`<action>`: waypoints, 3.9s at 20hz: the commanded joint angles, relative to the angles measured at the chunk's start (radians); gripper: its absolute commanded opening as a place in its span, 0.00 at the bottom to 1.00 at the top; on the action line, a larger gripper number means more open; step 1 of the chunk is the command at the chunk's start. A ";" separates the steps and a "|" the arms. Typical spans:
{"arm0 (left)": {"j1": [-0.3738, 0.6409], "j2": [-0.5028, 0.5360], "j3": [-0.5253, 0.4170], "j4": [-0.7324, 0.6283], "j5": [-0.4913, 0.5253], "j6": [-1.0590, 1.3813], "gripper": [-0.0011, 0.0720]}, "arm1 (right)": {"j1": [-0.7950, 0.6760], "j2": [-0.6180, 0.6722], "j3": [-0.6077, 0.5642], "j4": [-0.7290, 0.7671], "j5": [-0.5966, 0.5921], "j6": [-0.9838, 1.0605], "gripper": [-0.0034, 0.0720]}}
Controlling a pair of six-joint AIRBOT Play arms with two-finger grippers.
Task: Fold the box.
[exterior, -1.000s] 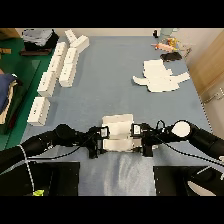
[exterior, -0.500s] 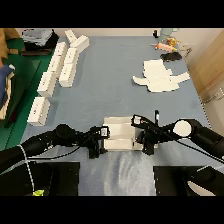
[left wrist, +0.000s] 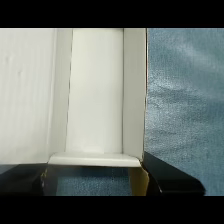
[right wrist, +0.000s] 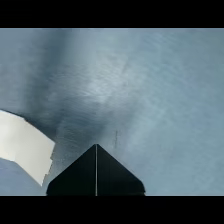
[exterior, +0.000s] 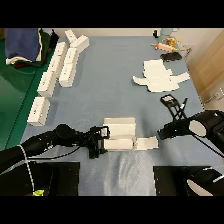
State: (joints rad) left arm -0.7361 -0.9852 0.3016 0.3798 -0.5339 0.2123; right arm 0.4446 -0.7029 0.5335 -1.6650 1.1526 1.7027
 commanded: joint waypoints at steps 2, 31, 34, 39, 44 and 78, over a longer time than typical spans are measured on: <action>0.001 0.000 0.001 0.000 0.000 0.000 0.73 | -0.123 -0.039 -0.047 0.138 0.023 0.207 0.05; 0.001 0.000 0.001 0.000 0.000 0.000 0.73 | -0.070 -0.114 -0.095 0.857 -0.121 -0.249 0.65; 0.001 0.000 0.001 0.000 0.000 0.000 0.73 | 0.028 -0.185 -0.090 0.845 -0.202 -0.243 0.61; 0.001 0.000 0.001 0.000 0.000 0.000 0.73 | 0.203 -0.292 0.052 0.533 -0.210 0.079 0.51; 0.001 0.000 0.001 0.000 0.000 0.000 0.73 | 0.385 -0.399 0.222 0.178 -0.032 0.508 0.51; 0.001 0.000 0.001 0.000 0.000 0.000 0.73 | 0.491 -0.358 0.394 0.040 0.176 0.824 0.63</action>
State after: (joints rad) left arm -0.7361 -0.9852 0.3016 0.3798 -0.5350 0.2127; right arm 0.9470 -1.1416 0.9264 -1.5967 1.3025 2.5359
